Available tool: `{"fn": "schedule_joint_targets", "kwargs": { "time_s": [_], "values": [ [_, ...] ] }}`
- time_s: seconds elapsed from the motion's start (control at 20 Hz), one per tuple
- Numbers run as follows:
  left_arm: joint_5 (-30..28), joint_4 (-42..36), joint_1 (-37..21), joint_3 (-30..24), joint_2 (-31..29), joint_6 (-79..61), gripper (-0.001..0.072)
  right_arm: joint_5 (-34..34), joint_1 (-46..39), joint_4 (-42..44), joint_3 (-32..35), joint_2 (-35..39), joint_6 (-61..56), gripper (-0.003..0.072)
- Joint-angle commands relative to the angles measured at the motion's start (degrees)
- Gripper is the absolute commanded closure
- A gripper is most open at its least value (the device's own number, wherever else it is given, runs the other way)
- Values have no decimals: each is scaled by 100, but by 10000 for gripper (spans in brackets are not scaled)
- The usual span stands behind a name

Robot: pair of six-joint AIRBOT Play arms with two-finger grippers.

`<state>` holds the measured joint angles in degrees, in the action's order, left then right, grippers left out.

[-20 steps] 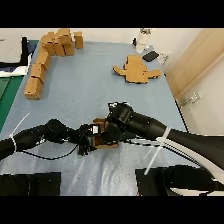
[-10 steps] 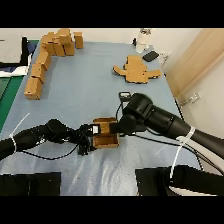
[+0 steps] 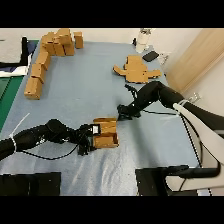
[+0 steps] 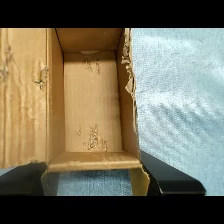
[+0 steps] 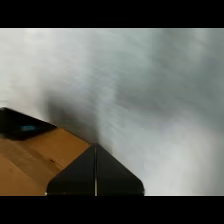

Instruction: Fold the box.

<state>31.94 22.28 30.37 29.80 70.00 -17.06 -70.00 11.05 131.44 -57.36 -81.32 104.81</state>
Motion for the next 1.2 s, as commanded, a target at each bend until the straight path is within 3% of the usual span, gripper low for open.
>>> {"fn": "schedule_joint_targets", "kwargs": {
  "time_s": [0.0, 0.15, 0.25, 0.45, 0.65, 0.75, 0.8, 0.85, 0.9, 0.95, 1.15],
  "values": [
    [-2, 2, -2, 2, 2, -2, 183, -306, -258, 2079, -61, -833, 2765, 684],
    [7, 2, -2, 2, 2, -2, 183, -529, 299, 1888, -44, -566, 3438, 684],
    [0, 2, -2, 2, 2, -2, 183, -264, 737, 1423, 133, -83, 3558, 684],
    [2, 2, -2, 2, 2, -2, 183, 1412, 1596, 505, 1231, 1423, 3615, 684],
    [2, 2, -2, 2, 0, -2, 183, 3617, 2752, -636, 2664, 2863, 3668, 683],
    [2, 2, -2, 2, 2, -2, 183, 4247, 3191, -1335, 3115, 3394, 3665, 682],
    [2, 2, -2, 2, 2, -2, 183, 4286, 3338, -1644, 3193, 3595, 3668, 658],
    [2, 2, -2, 2, 2, -2, 183, 4240, 3436, -1932, 3195, 3711, 3672, 480],
    [2, 2, -2, 2, 2, -2, 183, 4203, 3515, -2175, 3195, 3781, 3755, 247],
    [2, 2, -2, 2, 0, 0, 183, 4153, 3587, -2326, 3195, 3814, 3987, 171],
    [2, 2, -2, 2, 2, -2, 183, 4052, 3624, -2081, 3174, 3821, 4992, 158]
  ]
}}
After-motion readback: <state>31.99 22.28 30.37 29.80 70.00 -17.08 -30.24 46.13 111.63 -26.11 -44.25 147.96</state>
